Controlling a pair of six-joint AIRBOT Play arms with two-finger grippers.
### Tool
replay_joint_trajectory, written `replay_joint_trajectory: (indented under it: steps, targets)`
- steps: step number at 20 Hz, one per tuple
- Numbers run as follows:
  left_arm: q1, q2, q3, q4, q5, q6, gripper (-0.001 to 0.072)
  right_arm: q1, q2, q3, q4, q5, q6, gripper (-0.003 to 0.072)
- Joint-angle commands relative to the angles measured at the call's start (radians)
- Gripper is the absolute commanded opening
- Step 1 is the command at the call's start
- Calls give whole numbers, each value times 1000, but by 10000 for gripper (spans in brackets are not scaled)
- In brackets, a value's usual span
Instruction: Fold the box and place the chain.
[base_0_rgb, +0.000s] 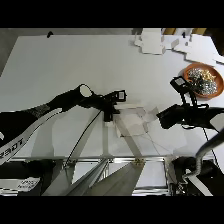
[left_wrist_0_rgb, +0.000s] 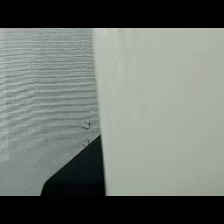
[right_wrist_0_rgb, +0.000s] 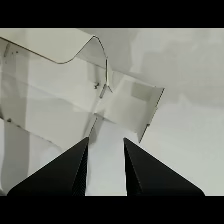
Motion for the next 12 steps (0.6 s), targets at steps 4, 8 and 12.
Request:
replay_joint_trajectory:
  steps: [4, 8, 12]
  targets:
    - [-17, 0, 0, 93, -19, 1, 7, 1, 0, 1, 0, 0, 1, 253]
    - [-18, 1, 0, 93, -19, 1, 7, 1, 0, 1, 0, 0, 1, 253]
    - [-18, 27, 1, 97, -18, 1, 3, 1, 0, 1, 0, -1, 1, 253]
